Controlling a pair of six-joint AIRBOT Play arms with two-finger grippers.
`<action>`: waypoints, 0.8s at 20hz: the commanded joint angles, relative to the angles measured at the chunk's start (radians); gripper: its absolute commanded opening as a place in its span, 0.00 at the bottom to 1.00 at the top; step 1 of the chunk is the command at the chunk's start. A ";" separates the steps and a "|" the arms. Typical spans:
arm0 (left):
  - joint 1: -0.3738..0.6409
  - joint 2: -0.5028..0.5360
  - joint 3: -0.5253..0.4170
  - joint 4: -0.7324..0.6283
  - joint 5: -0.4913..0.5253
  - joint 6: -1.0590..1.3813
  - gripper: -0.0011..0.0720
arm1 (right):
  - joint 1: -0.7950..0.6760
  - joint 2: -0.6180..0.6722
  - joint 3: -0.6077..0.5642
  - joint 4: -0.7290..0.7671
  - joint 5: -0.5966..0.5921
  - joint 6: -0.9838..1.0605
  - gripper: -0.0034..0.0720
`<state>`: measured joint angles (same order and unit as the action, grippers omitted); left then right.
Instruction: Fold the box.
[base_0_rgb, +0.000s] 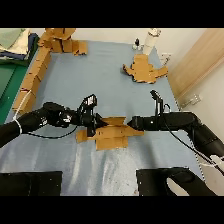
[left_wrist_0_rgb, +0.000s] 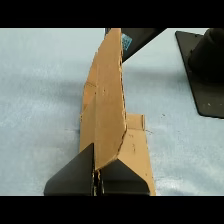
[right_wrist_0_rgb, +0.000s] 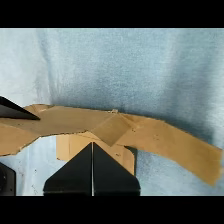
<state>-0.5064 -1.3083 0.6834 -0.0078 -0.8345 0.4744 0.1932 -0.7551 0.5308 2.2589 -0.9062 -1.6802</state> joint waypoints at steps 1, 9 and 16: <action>0.008 -0.022 -0.013 -0.008 -0.016 -0.004 0.03 | 0.001 0.000 0.000 0.001 0.001 0.000 0.05; 0.010 -0.041 -0.014 0.009 0.036 0.007 0.03 | 0.001 0.000 0.000 0.001 0.009 0.000 0.05; 0.010 -0.045 -0.014 0.016 0.071 0.008 0.03 | 0.001 0.000 0.000 0.001 0.009 0.000 0.05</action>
<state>-0.4973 -1.3521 0.6701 0.0032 -0.7837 0.4816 0.1932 -0.7551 0.5312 2.2597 -0.8982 -1.6802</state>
